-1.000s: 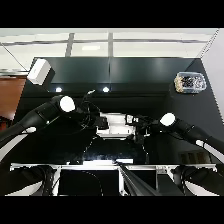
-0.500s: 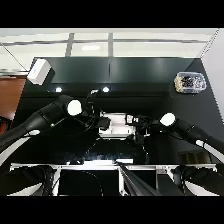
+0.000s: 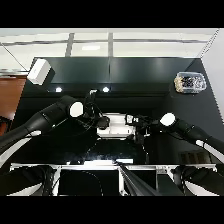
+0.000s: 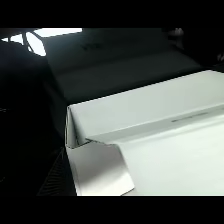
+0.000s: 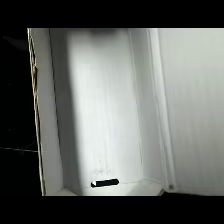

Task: Fold the box and place the chain.

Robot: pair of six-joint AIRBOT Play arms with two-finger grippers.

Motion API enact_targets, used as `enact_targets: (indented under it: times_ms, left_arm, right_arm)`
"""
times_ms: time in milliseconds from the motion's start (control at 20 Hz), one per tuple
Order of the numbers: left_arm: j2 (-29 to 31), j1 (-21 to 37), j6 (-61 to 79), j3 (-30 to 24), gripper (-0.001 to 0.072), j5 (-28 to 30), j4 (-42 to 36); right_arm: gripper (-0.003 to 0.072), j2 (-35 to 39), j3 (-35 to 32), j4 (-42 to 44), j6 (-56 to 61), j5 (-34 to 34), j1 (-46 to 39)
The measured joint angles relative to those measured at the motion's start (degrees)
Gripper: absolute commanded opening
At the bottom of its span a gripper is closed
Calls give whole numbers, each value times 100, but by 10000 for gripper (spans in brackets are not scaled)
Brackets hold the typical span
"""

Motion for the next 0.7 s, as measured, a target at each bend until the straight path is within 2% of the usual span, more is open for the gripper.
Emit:
enact_targets:
  times_ms: [250,550,700]
  left_arm:
    - [-205,-238,-249,81,499,0,195]
    - [-345,-509,-953,146,498,-125,938]
    - [-549,-557,-1071,321,414,-273,1082]
  right_arm:
    - [233,0,-2,-2,0,0,0]
    - [233,0,-2,-2,2,0,0]
    - [233,0,-2,-2,0,-2,0]
